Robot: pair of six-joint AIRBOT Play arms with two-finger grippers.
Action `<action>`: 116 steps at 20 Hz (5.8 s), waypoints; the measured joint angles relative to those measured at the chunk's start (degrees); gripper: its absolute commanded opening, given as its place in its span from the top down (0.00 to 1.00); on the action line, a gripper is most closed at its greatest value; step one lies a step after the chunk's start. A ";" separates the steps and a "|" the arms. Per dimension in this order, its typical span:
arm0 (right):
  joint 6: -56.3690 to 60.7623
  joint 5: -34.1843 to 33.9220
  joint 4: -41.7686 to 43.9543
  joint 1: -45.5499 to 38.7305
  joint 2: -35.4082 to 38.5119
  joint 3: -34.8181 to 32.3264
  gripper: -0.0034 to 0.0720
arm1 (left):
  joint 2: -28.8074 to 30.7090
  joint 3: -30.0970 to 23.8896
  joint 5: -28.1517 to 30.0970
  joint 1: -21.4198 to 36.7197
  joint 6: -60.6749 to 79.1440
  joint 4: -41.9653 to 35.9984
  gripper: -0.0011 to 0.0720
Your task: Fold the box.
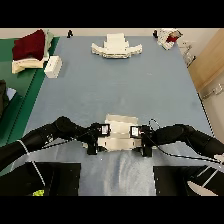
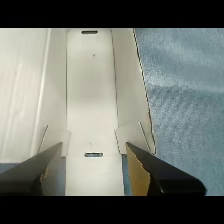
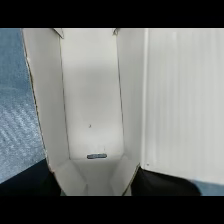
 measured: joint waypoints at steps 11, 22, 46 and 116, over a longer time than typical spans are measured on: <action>0.04 0.00 0.11 0.02 -0.02 0.00 0.23 | 4.48 0.20 -0.50 -0.04 -20.11 9.33 0.97; 0.04 0.00 0.04 0.02 -0.02 0.00 0.23 | 27.02 2.32 -18.03 12.61 -104.96 47.43 0.97; 0.04 0.00 0.02 0.02 -0.02 0.00 0.23 | 14.67 -1.31 -2.64 0.85 -104.83 15.26 0.94; 0.04 0.00 0.02 0.07 -0.02 0.00 0.23 | 0.33 37.70 -38.69 -31.15 -134.27 60.06 0.97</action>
